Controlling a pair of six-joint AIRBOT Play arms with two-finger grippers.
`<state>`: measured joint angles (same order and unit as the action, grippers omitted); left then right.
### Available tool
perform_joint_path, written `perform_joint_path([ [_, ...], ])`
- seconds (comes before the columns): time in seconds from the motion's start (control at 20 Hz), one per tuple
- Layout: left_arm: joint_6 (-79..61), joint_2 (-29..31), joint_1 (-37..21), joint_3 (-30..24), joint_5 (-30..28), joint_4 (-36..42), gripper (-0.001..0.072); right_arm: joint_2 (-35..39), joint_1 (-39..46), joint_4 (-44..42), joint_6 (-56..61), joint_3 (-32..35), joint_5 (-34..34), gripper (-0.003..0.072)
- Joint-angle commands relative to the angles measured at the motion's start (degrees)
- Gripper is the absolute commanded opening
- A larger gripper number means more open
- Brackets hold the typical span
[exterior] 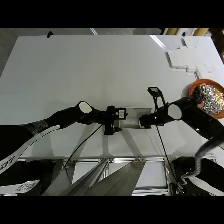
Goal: Fold the box and place the chain.
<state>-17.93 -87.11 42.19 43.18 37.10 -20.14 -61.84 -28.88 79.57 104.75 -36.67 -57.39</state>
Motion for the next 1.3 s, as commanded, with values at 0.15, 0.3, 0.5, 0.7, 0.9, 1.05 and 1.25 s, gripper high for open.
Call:
perform_joint_path([
  [0.15, 0.0, 0.07, 0.04, -0.02, 0.0, -0.04, 0.0218, -2.1, -3.89, 3.52, 6.56, -0.37, 3.74, 0.0261],
  [0.3, 0.0, 0.04, 0.02, -0.02, 0.0, -0.02, 0.0218, -2.1, -3.89, 6.27, 10.78, -0.37, 3.74, 0.0255],
  [0.5, 0.0, 0.04, 0.04, -0.02, 0.0, -0.02, 0.0218, -4.79, -3.91, 5.86, 10.99, -2.14, 2.78, 0.0265],
  [0.7, 0.0, 0.04, 0.04, -0.02, 0.0, -0.02, 0.0218, -6.64, -3.91, 5.92, 10.95, -3.32, 2.56, 0.0337],
  [0.9, 0.0, 0.04, 0.04, -0.02, 0.0, -0.02, 0.0218, -6.82, -3.91, 6.45, 10.97, -3.32, 2.82, 0.0286],
  [1.05, 0.0, 0.04, 0.04, -0.02, 0.0, -0.02, 0.0218, -8.41, -3.91, 6.51, 10.97, -3.32, 2.51, 0.0287],
  [1.25, 0.0, 0.04, 0.04, -0.02, 0.0, -0.02, 0.0218, -9.62, -3.91, 6.71, 10.93, -3.32, 1.88, 0.0286],
])
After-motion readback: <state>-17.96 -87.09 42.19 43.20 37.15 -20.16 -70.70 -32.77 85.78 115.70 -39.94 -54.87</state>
